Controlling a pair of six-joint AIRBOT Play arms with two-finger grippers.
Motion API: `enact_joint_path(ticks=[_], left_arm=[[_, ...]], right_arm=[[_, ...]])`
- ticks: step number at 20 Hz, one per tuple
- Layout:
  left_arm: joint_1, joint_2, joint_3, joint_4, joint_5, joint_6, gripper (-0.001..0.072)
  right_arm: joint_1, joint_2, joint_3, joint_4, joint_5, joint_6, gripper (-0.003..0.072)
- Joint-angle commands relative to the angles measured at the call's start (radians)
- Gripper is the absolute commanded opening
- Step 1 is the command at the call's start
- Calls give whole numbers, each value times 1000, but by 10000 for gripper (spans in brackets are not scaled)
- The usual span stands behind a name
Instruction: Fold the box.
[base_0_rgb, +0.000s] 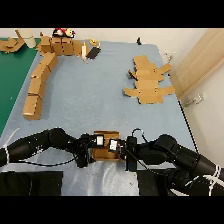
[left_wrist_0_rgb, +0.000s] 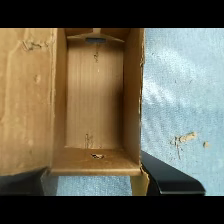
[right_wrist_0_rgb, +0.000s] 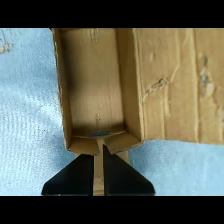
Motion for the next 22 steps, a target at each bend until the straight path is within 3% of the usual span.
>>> enact_joint_path(ticks=[1, 3, 11, 12, 13, 14, 15, 16, 22], left_arm=[[0, 0, 1, 0, 0, 0, 369], [0, -1, 1, 0, 0, 0, 369], [0, 0, 1, 0, 0, 0, 369], [0, -1, 1, 0, 0, 0, 369], [0, -1, 1, 0, 0, 0, 368], [0, 0, 1, 0, 0, 0, 369], [0, 0, 1, 0, 0, 0, 369], [0, 0, 1, 0, 0, 0, 369], [0, -1, 1, 0, 0, 0, 368]], right_arm=[[1, -1, -1, 6, 34, -30, 84], [2, -1, -1, 23, 50, -37, 39], [2, -2, -6, 118, 73, -65, 37], [2, -4, -8, 118, 74, -65, 58], [2, -8, -9, 122, 79, -64, 137], [2, -15, -9, 134, 89, -65, 258], [2, -20, -9, 140, 104, -68, 441], [2, -23, -9, 141, 117, -72, 527], [1, -24, -9, 138, 117, -79, 527]])
